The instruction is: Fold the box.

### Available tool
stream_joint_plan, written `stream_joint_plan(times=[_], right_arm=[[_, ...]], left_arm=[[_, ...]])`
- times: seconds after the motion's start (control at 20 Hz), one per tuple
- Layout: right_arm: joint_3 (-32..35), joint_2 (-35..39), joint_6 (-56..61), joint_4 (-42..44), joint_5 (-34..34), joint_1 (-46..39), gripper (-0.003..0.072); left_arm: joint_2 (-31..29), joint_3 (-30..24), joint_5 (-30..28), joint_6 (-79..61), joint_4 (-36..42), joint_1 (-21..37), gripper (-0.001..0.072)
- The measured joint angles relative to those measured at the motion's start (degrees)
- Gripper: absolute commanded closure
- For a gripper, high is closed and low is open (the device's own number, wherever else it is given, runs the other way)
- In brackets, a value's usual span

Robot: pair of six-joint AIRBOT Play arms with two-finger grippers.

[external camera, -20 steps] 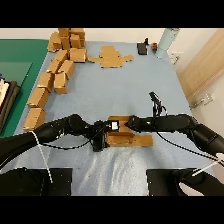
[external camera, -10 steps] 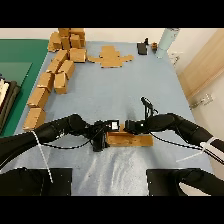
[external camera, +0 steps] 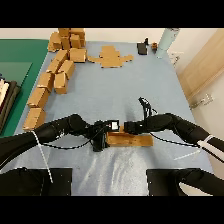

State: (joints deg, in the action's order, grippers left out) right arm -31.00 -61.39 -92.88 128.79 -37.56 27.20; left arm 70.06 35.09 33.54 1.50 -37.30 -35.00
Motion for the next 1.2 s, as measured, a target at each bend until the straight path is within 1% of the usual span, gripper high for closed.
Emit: stream_joint_plan(times=[0.15, 0.3, 0.45, 0.6, 0.65, 0.7, 0.75, 0.8, 0.85, 0.95, 1.0, 1.2], right_arm=[[-0.6, 1.0, -2.7, -0.1, -1.5, 0.0, 0.0683], [-2.1, 4.9, -6.3, -0.7, -4.9, 0.0, 0.0684], [-2.8, 11.6, -8.2, -4.1, -7.7, 0.0, 0.0684], [-2.2, 19.9, -10.1, -8.8, -14.4, 0.0, 0.0681], [-1.5, 22.6, -11.8, -9.7, -17.6, 0.0, 0.0588], [-0.5, 25.3, -13.6, -10.4, -21.6, 0.0, 0.0327], [0.7, 27.7, -15.3, -11.2, -25.2, 0.0, 0.0223], [2.0, 29.6, -16.8, -12.1, -27.8, 0.0, 0.0207], [3.4, 31.2, -18.9, -13.2, -29.7, 0.0, 0.0207], [5.7, 33.0, -24.8, -16.2, -30.4, 0.0, 0.0197], [6.9, 33.4, -28.6, -18.1, -29.5, 0.0, 0.0094], [9.3, 31.2, -43.0, -22.0, -20.4, 0.0, 0.0085]], left_arm=[[0.0, 0.0, 0.0, 0.0, 0.0, 0.0, 0.0347], [0.0, 0.0, 0.0, 0.0, 0.0, 0.0, 0.0347], [0.0, 0.0, 0.0, 0.0, 0.0, 0.0, 0.0347], [0.0, 0.0, 0.0, 0.0, 0.0, 0.0, 0.0347], [0.0, 0.0, 0.0, 0.0, 0.0, 0.0, 0.0347], [0.0, 0.0, 0.0, 0.0, 0.0, 0.0, 0.0347], [0.0, 0.0, 0.0, 0.0, 0.0, 0.0, 0.0347], [0.0, 0.0, 0.0, 0.0, 0.0, 0.0, 0.0347], [0.0, 0.0, 0.0, 0.0, 0.0, 0.0, 0.0347], [0.0, 0.0, 0.0, 0.0, 0.0, 0.0, 0.0347], [0.0, 0.0, 0.0, 0.0, 0.0, 0.0, 0.0347], [0.0, 0.0, 0.0, 0.0, 0.0, 0.0, 0.0347]])
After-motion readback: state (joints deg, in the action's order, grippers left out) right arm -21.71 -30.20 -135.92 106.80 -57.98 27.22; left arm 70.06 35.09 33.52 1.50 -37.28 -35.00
